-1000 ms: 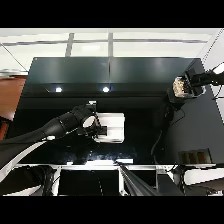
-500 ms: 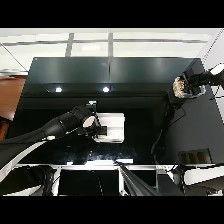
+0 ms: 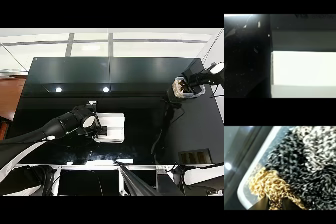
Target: Fold the box and place the chain.
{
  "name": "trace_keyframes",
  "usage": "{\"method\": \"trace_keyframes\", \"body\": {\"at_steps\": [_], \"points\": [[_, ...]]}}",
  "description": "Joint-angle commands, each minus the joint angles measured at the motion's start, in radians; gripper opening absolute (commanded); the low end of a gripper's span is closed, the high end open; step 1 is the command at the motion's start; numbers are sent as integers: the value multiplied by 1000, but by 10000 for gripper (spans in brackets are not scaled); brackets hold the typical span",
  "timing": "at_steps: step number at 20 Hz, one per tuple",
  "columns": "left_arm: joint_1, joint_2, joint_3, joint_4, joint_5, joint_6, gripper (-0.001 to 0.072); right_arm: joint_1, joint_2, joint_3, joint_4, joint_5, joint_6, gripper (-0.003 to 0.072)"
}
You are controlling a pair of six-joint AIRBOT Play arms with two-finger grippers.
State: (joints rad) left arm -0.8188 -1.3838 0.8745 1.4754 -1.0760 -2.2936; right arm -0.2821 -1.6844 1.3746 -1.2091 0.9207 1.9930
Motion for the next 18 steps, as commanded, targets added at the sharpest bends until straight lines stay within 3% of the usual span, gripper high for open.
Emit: {"method": "trace_keyframes", "body": {"at_steps": [1,7,14,18], "points": [[0,0,0,0,2,0,31,-12,26,54,1,90,-142,18],[0,0,0,0,6,0,31,-32,256,112,5,160,-389,17],[0,0,0,0,7,0,31,-31,616,112,40,206,-497,17],[0,0,0,0,9,0,31,-3,752,112,163,343,-563,17]]}}
